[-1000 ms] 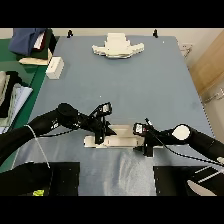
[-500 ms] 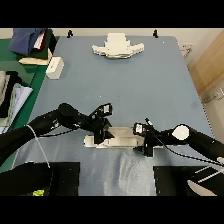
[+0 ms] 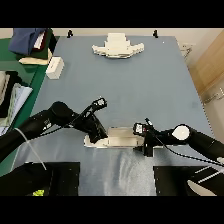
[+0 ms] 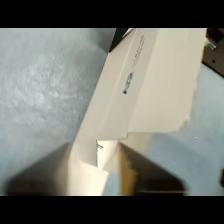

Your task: Fold the box.

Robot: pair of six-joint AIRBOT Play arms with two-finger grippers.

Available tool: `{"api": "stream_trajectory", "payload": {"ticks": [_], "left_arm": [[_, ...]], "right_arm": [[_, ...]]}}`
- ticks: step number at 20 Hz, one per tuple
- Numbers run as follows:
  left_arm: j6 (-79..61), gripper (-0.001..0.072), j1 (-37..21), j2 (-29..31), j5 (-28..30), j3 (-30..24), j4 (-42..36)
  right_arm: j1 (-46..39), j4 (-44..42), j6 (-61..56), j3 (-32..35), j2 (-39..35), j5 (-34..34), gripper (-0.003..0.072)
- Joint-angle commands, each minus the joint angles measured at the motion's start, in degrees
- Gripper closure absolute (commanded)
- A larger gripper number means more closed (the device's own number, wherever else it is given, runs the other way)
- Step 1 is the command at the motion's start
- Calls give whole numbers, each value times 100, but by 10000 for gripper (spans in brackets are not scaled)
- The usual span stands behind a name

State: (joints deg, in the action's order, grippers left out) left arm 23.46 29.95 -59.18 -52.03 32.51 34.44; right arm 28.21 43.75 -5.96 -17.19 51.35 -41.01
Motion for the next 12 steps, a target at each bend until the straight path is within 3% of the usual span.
{"api": "stream_trajectory", "payload": {"ticks": [1,3,6,9,12], "left_arm": [[1825,692,-146,581,-981,26,859],[2787,693,-133,807,-1108,28,273],[2979,693,57,743,-925,55,-1486],[3084,694,520,332,-164,293,-2085],[3174,694,772,-37,774,549,-2203]], "right_arm": [[4,0,0,0,0,-4,167],[4,-2,-2,0,0,-4,166],[4,-2,0,0,0,-4,167],[4,-2,0,0,0,-4,166],[4,0,0,0,0,-4,167]]}}
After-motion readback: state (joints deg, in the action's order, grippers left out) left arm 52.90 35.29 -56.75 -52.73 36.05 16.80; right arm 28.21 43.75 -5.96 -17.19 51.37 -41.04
